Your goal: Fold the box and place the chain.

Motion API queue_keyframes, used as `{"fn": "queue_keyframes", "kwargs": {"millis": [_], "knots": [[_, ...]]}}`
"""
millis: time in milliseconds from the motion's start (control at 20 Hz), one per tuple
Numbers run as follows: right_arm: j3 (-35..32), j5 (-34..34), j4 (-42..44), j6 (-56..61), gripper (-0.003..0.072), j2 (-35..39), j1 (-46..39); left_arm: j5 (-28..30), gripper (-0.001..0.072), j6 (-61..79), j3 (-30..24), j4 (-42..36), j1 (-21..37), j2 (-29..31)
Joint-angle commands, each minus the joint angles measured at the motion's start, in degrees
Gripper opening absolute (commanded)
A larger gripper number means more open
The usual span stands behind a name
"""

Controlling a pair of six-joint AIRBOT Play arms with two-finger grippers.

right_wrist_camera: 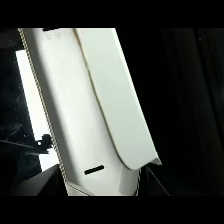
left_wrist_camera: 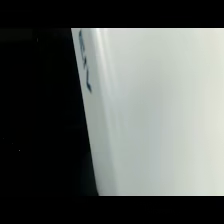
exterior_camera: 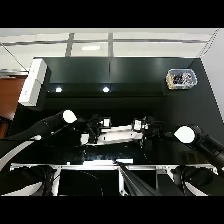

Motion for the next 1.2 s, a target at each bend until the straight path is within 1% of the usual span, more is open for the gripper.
{"fn": "queue_keyframes", "kwargs": {"millis": [0,300,400,450,550,600,650,750,800,950,1050,1150], "knots": [[0.04,-0.24,3.87,-3.28,0.0624,-0.09,-0.07,0.00,0.0024,0.00,0.02,0.00,-0.02,0.04],[0.04,1.53,4.26,-6.47,0.0625,-3.43,-0.11,0.00,0.0024,-0.02,0.02,0.00,-0.02,0.04],[0.07,1.18,0.79,-5.20,0.0624,-3.34,-0.48,-0.02,0.0025,-0.02,0.02,0.00,-0.02,0.04],[0.07,1.55,-2.89,-2.82,0.0625,-3.19,-1.07,-0.02,0.0024,-0.02,0.02,0.00,-0.02,0.04],[0.04,5.60,-12.46,3.74,0.0624,-3.06,-2.75,0.00,0.0024,-0.02,0.02,0.00,-0.02,0.04],[0.00,8.94,-14.56,5.42,0.0625,-3.06,-3.39,0.00,0.0025,-0.02,0.02,0.00,-0.02,0.04],[-0.04,12.83,-14.10,5.51,0.0624,-3.08,-3.58,0.00,0.0025,-0.02,0.02,0.02,-0.02,0.04],[-0.87,16.81,-8.59,5.46,0.0624,-3.08,-2.40,0.00,0.0024,-0.02,0.02,0.02,-0.02,0.04],[-1.62,17.09,-6.45,5.42,0.0624,-3.08,-1.36,0.02,0.0024,0.00,0.02,0.02,-0.02,0.04],[-2.89,15.50,-4.92,5.42,0.0624,-3.08,2.82,0.02,0.0024,0.00,0.02,0.02,-0.02,0.04],[-2.93,11.58,-2.89,5.31,0.0624,-3.13,5.46,0.02,0.0025,0.00,0.02,0.00,-0.02,0.04],[-2.93,6.40,-3.10,5.18,0.0624,-3.17,7.76,0.00,0.0024,0.00,0.02,0.00,-0.02,0.04]]}}
